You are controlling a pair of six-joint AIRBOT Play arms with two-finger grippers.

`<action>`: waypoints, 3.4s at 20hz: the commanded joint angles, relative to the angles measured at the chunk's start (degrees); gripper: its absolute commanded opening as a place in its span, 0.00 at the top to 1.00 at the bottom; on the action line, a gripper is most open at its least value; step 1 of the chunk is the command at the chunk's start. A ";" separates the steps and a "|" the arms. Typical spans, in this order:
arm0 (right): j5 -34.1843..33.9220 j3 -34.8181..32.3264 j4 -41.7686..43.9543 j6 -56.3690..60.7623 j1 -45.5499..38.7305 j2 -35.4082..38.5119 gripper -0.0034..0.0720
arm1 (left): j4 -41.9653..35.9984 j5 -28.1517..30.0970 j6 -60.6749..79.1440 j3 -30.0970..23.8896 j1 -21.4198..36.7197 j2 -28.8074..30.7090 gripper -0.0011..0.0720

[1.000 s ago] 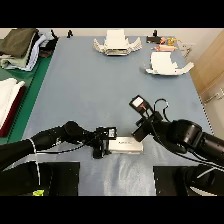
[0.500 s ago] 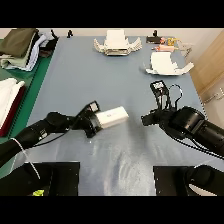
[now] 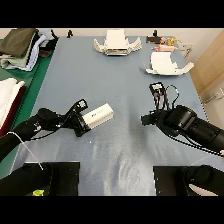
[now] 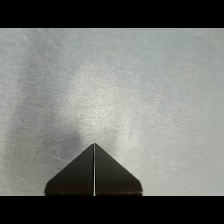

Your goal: Fold the box.

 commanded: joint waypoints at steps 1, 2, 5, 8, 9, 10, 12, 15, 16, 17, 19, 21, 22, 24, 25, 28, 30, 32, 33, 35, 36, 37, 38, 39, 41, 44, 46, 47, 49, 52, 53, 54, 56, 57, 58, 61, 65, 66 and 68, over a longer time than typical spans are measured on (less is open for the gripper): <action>-0.02 0.02 0.52 0.20 0.00 -0.87 0.95 | 0.76 -1.33 -0.09 0.02 0.48 -1.62 0.17; 0.00 0.02 0.52 0.20 0.00 -0.90 0.95 | -0.11 -1.38 -0.09 0.02 0.42 -1.62 0.17; -0.02 0.02 0.68 0.20 0.00 -0.90 0.95 | -1.01 -1.42 -0.33 0.02 0.39 -1.62 0.17; -0.02 0.02 0.96 0.20 0.00 -0.90 0.95 | -0.98 -1.16 -0.31 0.02 0.39 -1.64 0.17; -0.02 0.02 0.98 0.20 0.00 -0.90 0.95 | -0.98 -1.16 -0.31 0.02 0.39 -1.64 0.17; 0.00 0.02 1.11 0.20 0.00 -0.90 0.95 | -0.98 -1.18 -0.31 0.02 0.39 -1.64 0.08; 0.00 0.02 1.11 0.20 0.00 -0.90 0.95 | -1.18 -1.20 -0.33 0.02 0.39 -1.64 0.00; 0.00 0.02 1.33 0.20 0.00 -0.90 0.95 | -2.75 -1.18 -0.26 0.04 0.39 -1.64 0.00; 0.00 0.02 1.33 0.20 0.00 -0.90 0.95 | -2.89 -1.18 -0.26 0.07 0.37 -1.64 0.00; 0.00 0.02 1.36 0.20 0.00 -0.90 0.95 | -2.89 -1.18 -0.24 0.09 0.37 -1.64 0.00; 0.02 0.02 1.36 0.20 0.00 -0.90 0.95 | -2.93 -1.22 -0.26 0.59 0.31 -1.64 0.00; 0.17 0.02 1.38 0.20 0.00 -0.90 0.95 | -2.91 -1.14 -0.26 1.38 -0.74 -1.64 0.00; 0.37 0.02 1.38 0.20 0.00 -0.90 0.95 | -2.91 -0.48 -0.28 1.73 -1.64 -1.64 0.00; 0.46 0.02 1.38 0.20 0.00 -0.90 0.95 | -2.91 1.68 -0.44 1.95 -3.48 -1.64 0.02; 0.46 0.02 1.49 0.20 0.00 -0.90 0.95 | -2.86 2.71 -0.76 1.95 -4.22 -1.64 0.25; 0.44 0.02 1.90 0.17 0.00 -0.90 0.95 | -2.82 2.91 -0.74 1.95 -4.39 -1.64 0.41; 0.44 0.02 1.95 0.17 0.00 -0.90 0.95 | -2.82 2.89 -0.72 1.95 -4.37 -1.64 0.41; 0.44 0.02 1.95 0.17 0.00 -0.90 0.95 | -2.82 2.89 -0.72 1.95 -4.37 -1.64 0.41; 0.35 0.02 1.95 0.17 0.00 -0.90 0.95 | -2.84 2.86 -0.70 1.95 -4.37 -1.64 0.41; 0.33 0.02 1.88 0.15 0.00 -0.90 0.95 | -2.86 2.86 -0.70 1.95 -4.37 -1.64 0.41; 0.33 0.02 1.90 0.15 0.00 -0.90 0.95 | -2.91 2.93 -0.72 1.95 -4.37 -1.62 0.41; 0.33 0.02 1.92 0.17 0.00 -0.90 0.95 | -2.86 4.11 -1.07 2.05 -4.37 -1.62 0.41; 0.33 0.02 1.90 0.15 -0.02 -0.90 0.95 | -2.54 7.10 -3.54 2.27 -4.35 -1.62 0.41; 0.33 0.02 1.90 0.15 0.00 -0.90 0.95 | -2.36 11.21 -6.47 2.56 -4.35 -1.62 0.41; 0.33 0.02 1.90 0.15 -0.02 -0.90 0.95 | -1.95 18.01 -11.26 3.74 -3.13 -1.64 0.41; 0.33 0.02 1.90 0.15 0.00 -0.90 0.95 | 0.87 19.80 -15.91 7.58 1.53 -2.10 0.41; 0.33 0.02 1.90 0.15 -0.02 -0.90 0.95 | 4.72 19.74 -20.13 12.22 5.84 -5.46 0.41; 0.33 0.02 1.90 0.15 -0.02 -0.90 0.95 | 7.02 19.58 -22.29 14.99 8.04 -8.02 0.41; 0.33 0.02 1.90 0.15 0.00 -0.90 0.95 | 11.47 18.64 -26.73 22.43 12.66 -14.75 0.41; 0.33 0.02 1.90 0.15 0.00 -0.90 0.95 | 13.07 17.62 -29.31 34.88 17.92 -25.00 0.41; 0.33 0.02 1.92 0.15 -0.02 -0.90 0.95 | 13.07 17.59 -30.60 38.97 19.32 -28.24 0.41; 0.33 0.02 1.90 0.15 -0.02 -0.90 0.95 | 13.07 17.38 -32.50 43.19 20.74 -31.61 0.41; 0.33 0.02 1.90 0.15 0.00 -0.90 0.95 | 13.07 15.80 -34.47 50.71 23.19 -37.64 0.41; 0.33 0.02 1.90 0.15 0.00 -0.90 0.95 | 13.09 14.62 -34.77 54.10 24.11 -40.33 0.41; 0.31 0.02 1.90 0.15 0.00 -0.90 0.95 | 13.09 13.05 -34.82 56.96 24.76 -42.47 0.41; 0.33 0.02 1.90 0.15 -0.02 -0.90 0.95 | 14.71 9.66 -34.95 62.95 25.42 -47.54 0.41; 0.33 0.02 1.90 0.15 -0.02 -0.90 0.95 | 15.50 11.17 -35.30 65.07 25.70 -50.84 0.41; 0.33 0.02 1.90 0.15 0.00 -0.90 0.95 | 15.63 11.17 -35.47 65.07 25.90 -51.15 0.41; 0.33 0.02 1.90 0.15 0.00 -0.90 0.95 | 15.63 10.97 -35.80 65.02 26.34 -51.28 0.41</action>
